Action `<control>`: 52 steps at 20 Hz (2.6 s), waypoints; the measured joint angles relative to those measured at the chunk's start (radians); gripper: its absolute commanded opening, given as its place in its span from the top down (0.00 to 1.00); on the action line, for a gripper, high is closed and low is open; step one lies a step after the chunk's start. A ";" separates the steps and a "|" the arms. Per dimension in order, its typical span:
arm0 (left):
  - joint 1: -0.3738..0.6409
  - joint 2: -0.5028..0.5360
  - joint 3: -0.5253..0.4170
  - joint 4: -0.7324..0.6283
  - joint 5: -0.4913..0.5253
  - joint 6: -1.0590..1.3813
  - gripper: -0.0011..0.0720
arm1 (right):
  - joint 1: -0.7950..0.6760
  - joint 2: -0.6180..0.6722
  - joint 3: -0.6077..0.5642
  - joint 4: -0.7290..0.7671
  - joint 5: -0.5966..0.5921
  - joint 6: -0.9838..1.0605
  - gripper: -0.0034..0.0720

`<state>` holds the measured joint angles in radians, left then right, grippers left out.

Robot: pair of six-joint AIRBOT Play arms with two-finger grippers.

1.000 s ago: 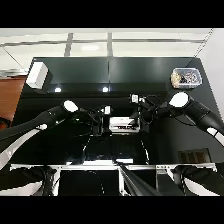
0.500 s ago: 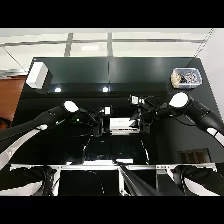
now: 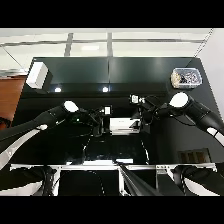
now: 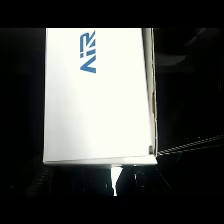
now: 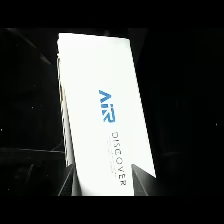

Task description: Fold the box and place the chain.

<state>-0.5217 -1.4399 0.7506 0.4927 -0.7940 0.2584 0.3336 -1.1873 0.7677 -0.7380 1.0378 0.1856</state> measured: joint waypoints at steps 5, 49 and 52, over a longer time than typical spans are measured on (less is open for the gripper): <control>0.000 0.000 0.000 0.000 0.000 0.000 0.60 | 0.000 0.000 0.000 0.003 0.008 0.032 0.37; 0.000 0.000 0.000 0.000 0.002 0.001 0.58 | -0.161 -0.003 -0.222 0.361 -0.003 0.786 0.94; 0.000 0.000 0.000 0.001 0.000 0.002 0.58 | -0.123 -0.005 -0.224 0.312 -0.048 0.816 0.94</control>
<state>-0.5217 -1.4399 0.7506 0.4934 -0.7940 0.2600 0.2108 -1.1927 0.5442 -0.4255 0.9894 1.0012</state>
